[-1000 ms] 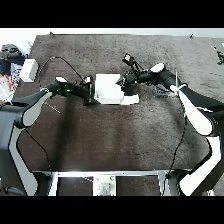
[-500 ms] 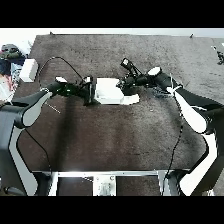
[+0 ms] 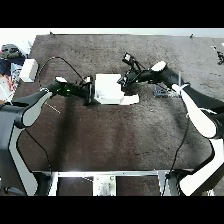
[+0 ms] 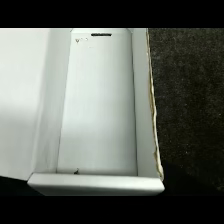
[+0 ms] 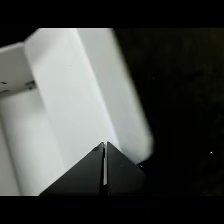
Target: Fold the box and place the chain.
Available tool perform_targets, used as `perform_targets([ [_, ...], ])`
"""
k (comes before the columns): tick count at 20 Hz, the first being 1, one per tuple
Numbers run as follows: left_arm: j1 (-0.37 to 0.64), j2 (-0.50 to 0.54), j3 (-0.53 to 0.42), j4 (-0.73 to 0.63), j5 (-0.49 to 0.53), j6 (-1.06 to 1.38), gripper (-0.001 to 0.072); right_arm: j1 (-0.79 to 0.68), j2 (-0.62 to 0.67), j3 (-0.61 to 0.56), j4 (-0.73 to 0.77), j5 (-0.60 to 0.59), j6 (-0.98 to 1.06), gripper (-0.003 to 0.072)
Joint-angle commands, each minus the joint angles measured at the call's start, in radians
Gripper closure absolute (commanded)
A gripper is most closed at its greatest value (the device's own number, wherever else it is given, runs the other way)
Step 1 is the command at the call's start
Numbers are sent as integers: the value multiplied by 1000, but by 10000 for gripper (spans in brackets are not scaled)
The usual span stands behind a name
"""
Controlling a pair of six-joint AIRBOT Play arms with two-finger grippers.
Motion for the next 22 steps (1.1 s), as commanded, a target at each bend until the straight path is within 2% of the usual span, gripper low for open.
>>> perform_targets([
  [1,0,0,0,0,0,0,308,-25,101,1,-97,182,61,654],
  [3,0,0,0,0,0,0,308,-32,130,0,-197,285,108,635],
  [4,0,0,0,0,0,0,308,-32,130,-4,-241,302,109,551],
  [5,0,0,0,0,0,0,308,-31,128,-27,-276,284,106,394],
  [6,0,0,0,0,0,0,308,-27,121,-49,-306,246,85,151],
  [7,0,0,0,0,1,0,307,-20,107,-69,-333,195,31,-34],
  [11,0,0,0,0,0,0,308,0,51,-117,-341,34,-87,-34],
  [20,0,0,0,0,1,0,308,16,-1,-117,-227,3,-88,-34],
  [21,0,0,0,0,0,0,307,19,-1,-117,-228,8,-88,60],
  [22,0,0,0,0,1,0,308,23,-1,-117,-227,12,-87,250],
])
